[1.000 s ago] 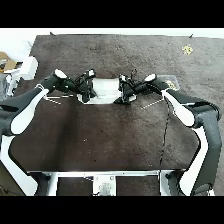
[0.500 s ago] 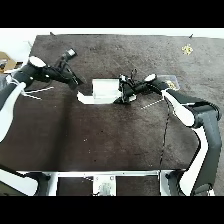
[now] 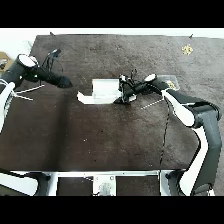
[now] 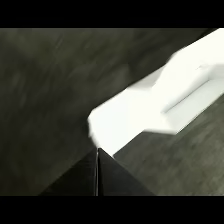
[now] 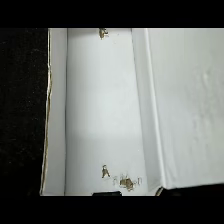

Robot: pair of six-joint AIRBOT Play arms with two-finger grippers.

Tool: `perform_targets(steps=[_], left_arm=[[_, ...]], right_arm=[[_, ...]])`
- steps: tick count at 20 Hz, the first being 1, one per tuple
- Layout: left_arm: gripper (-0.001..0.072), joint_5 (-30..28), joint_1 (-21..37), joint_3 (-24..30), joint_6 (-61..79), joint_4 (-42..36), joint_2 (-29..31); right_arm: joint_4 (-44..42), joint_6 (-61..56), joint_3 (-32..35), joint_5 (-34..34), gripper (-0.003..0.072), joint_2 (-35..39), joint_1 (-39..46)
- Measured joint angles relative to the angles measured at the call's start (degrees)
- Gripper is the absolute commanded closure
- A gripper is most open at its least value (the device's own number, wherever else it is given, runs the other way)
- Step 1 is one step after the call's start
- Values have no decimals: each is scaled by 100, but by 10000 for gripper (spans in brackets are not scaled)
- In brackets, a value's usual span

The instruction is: Fold the box and place the chain.

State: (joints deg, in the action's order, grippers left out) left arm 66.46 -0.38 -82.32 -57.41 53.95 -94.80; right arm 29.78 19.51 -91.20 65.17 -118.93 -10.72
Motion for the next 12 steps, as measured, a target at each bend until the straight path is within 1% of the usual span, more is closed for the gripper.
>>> perform_targets(steps=[2,4,8,12], left_arm=[[699,-46,7,267,-313,122,-15],[699,-181,7,555,-450,42,-44],[700,-522,9,1034,-380,-396,-79],[699,-627,9,1231,-81,-813,-326]], right_arm=[[0,0,0,0,249,0,0],[0,-2,0,0,249,0,0],[0,-2,0,0,249,0,0],[0,0,0,0,248,0,0]])
